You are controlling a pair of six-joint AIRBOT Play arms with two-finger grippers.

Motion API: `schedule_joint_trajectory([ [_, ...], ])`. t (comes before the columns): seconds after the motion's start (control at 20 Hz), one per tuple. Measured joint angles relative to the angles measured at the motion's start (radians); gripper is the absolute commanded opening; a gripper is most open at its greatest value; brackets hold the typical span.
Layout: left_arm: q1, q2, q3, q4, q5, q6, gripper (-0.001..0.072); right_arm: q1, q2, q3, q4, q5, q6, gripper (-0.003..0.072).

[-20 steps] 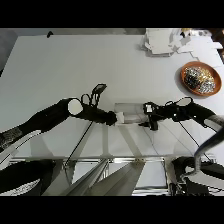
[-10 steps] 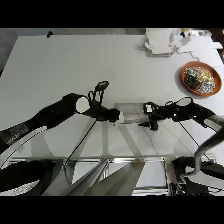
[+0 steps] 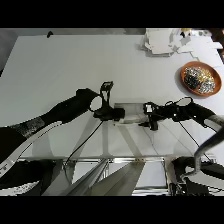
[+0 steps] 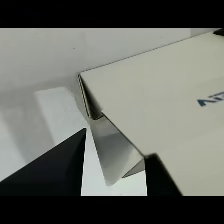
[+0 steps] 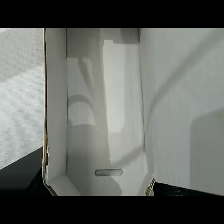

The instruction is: Fold the box and place the chain.

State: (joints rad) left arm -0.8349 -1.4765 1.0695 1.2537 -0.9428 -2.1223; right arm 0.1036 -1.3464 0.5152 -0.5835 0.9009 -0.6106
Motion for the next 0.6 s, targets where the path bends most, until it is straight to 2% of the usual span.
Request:
schedule_joint_trajectory([
  [0.3,-0.028,-0.037,0.090,0.124,-0.092,-0.170,0.0384,0.000,0.000,0.000,0.001,-0.001,0.000,0.0445],
  [0.45,-0.043,-0.057,0.112,0.151,-0.099,-0.235,0.0267,0.000,0.000,0.000,0.001,-0.001,0.000,0.0445],
  [0.6,-0.058,-0.072,0.120,0.182,-0.097,-0.273,0.0268,0.000,0.000,0.000,0.000,-0.001,0.000,0.0445],
])
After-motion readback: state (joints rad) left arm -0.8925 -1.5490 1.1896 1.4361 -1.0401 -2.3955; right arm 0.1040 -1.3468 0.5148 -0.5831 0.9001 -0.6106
